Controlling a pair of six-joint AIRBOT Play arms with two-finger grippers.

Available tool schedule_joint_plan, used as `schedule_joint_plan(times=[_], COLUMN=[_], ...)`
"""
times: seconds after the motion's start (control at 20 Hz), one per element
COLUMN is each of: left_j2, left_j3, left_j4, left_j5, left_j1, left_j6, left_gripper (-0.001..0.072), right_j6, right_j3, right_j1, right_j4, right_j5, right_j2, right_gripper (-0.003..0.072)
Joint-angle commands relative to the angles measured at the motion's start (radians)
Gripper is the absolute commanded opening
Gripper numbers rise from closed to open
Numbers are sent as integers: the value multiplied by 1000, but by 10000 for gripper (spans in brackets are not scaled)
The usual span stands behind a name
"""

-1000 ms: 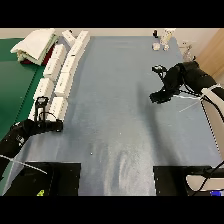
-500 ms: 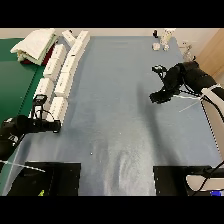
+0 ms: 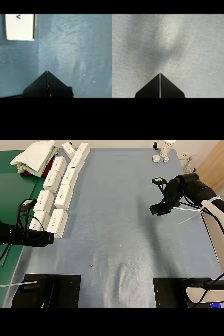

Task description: Fold the box.

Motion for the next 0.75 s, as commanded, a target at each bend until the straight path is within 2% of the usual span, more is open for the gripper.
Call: schedule_joint_plan(times=[0.0,0.15,0.4,0.55,0.7], left_j2=[-17,-166,-444,-532,-562], left_j3=[61,142,252,259,259], left_j4=[-228,-270,-269,-272,-272], left_j5=[-13,47,198,301,309], left_j1=[-11,-97,-316,-388,-407], left_j6=[-25,-23,-16,-16,-16], left_gripper=[13,13,13,13,13], right_j6=[0,0,0,0,0], right_j3=[1,1,1,1,1], right_j1=[0,0,0,0,0], right_j4=[0,0,0,0,0], right_j5=[0,0,0,0,0], right_j2=[0,0,0,0,0], right_gripper=[19,19,19,19,19])
